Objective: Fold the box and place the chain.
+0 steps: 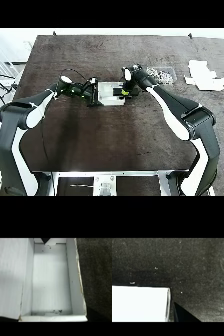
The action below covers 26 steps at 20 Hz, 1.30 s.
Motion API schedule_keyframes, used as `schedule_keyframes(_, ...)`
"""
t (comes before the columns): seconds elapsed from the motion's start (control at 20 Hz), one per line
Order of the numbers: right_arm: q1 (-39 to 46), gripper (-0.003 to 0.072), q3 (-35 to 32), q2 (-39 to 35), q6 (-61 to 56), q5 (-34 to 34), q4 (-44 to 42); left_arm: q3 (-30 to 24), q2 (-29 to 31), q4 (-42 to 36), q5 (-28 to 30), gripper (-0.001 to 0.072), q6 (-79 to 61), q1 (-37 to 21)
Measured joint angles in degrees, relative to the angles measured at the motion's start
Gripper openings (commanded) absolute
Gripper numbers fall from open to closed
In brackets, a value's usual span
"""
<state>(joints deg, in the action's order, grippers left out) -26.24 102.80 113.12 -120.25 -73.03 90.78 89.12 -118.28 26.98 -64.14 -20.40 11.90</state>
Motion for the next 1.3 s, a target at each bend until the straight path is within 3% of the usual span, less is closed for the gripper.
schedule_keyframes(0.15,-0.02,0.0132,0.02,0.13,-1.16,-0.17,0.42,0.00,0.00,0.00,0.04,0.0418,0.00,0.02)
schedule_keyframes(0.25,-0.15,0.0022,0.04,0.22,-1.77,-0.04,0.59,0.00,0.00,-0.02,0.11,0.0418,0.00,0.04)
schedule_keyframes(0.5,-0.59,0.0017,0.02,0.24,-2.45,0.68,0.85,0.02,0.00,-0.02,0.11,0.0417,0.00,0.04)
schedule_keyframes(0.55,-0.66,0.0033,0.02,0.24,-2.51,0.79,0.85,0.02,0.00,-0.02,0.11,0.0418,0.00,0.04)
schedule_keyframes(0.6,-0.72,0.0161,0.02,0.24,-2.62,0.87,0.85,0.02,0.00,-0.02,0.11,0.0418,0.02,0.04)
schedule_keyframes(0.65,-0.72,0.0239,0.02,0.28,-2.73,1.57,0.76,0.02,0.00,-0.04,0.11,0.0418,0.09,0.04)
schedule_keyframes(0.9,-0.81,0.0265,0.02,0.28,-2.67,1.70,0.50,0.02,0.00,-0.02,0.09,0.0418,0.04,0.04)
schedule_keyframes(1.0,-0.81,0.0483,0.02,0.24,-2.51,1.57,0.50,0.02,0.00,-0.02,0.09,0.0418,0.04,0.04)
schedule_keyframes(1.3,-0.81,0.0490,0.00,-0.74,-2.19,1.03,0.57,0.02,0.00,-0.02,0.07,0.0418,0.00,0.04)
